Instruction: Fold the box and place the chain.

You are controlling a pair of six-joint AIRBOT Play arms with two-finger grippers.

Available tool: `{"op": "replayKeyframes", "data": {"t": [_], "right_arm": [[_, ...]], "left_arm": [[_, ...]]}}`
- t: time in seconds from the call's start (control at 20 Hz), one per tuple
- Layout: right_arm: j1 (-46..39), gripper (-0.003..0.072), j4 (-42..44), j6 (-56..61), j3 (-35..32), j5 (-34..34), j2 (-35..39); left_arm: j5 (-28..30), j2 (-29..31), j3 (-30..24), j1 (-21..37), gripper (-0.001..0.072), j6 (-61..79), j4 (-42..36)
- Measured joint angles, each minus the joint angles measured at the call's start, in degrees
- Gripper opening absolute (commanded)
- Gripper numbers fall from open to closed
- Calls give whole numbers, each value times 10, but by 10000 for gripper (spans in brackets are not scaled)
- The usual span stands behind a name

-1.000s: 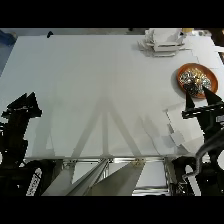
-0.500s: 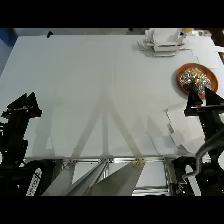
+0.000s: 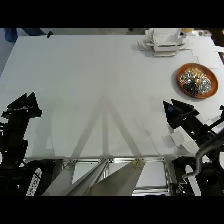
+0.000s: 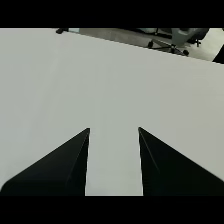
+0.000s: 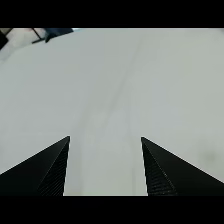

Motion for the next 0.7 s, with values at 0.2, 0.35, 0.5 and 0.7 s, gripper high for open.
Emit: {"op": "replayKeyframes", "data": {"t": [0.2,0.35,0.5,0.7], "right_arm": [[-2,708,-235,203,123,78,-108],[-32,707,-442,303,290,200,-280],[-97,703,-556,317,448,351,-471],[-190,701,-614,264,540,490,-637]], "left_arm": [[0,0,0,0,336,0,0],[0,0,0,0,336,0,0],[0,0,0,0,336,0,0],[0,0,0,0,336,0,0]]}}
